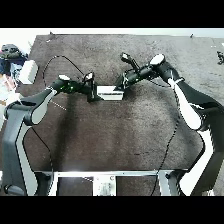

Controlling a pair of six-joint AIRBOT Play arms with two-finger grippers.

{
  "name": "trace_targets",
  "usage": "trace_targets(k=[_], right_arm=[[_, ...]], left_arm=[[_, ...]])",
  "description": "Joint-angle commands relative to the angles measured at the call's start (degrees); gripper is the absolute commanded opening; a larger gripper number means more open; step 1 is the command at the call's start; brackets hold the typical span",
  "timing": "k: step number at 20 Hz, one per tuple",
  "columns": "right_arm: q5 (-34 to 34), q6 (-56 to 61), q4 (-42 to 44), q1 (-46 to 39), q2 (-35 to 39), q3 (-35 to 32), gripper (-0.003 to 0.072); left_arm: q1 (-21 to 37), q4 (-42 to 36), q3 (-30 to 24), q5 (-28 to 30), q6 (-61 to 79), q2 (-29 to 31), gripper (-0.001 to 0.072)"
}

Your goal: Fold the box and place the chain.

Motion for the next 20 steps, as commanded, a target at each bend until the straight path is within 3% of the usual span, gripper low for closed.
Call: trace_targets(k=[1, 2, 7, 11, 12, 13, 20], right_arm=[[0.0, -0.6, 0.7, 0.1, 0.3, -2.2, 0.0332], [0.7, -0.6, 1.1, 0.1, 1.0, -3.1, 0.0292], [-5.3, -3.9, 1.8, 0.0, 3.9, -7.7, 0.0294], [-6.6, -10.2, 7.5, 0.0, 3.9, -10.2, 0.0295], [-7.1, -11.7, 7.9, 0.0, 3.9, -10.6, 0.0308], [-7.1, -12.9, 8.7, 0.0, 3.9, -11.0, 0.0367], [-8.6, -20.8, 10.5, 0.4, 3.9, -14.8, 0.0368]], left_arm=[[0.0, 0.0, 0.0, 0.0, 0.0, 0.0, 0.0174], [0.0, 0.0, 0.0, 0.0, 0.0, 0.0, 0.0174], [0.0, 0.0, 0.0, 0.0, 0.0, 0.0, 0.0174], [0.0, 0.0, 0.0, 0.0, 0.0, 0.0, 0.0174], [0.0, 0.0, 0.0, 0.0, 0.0, 0.0, 0.0174], [0.0, 0.0, 0.0, 0.0, 0.0, 0.0, 0.0174], [0.0, 0.0, 0.0, 0.0, 0.0, 0.0, 0.0174]])
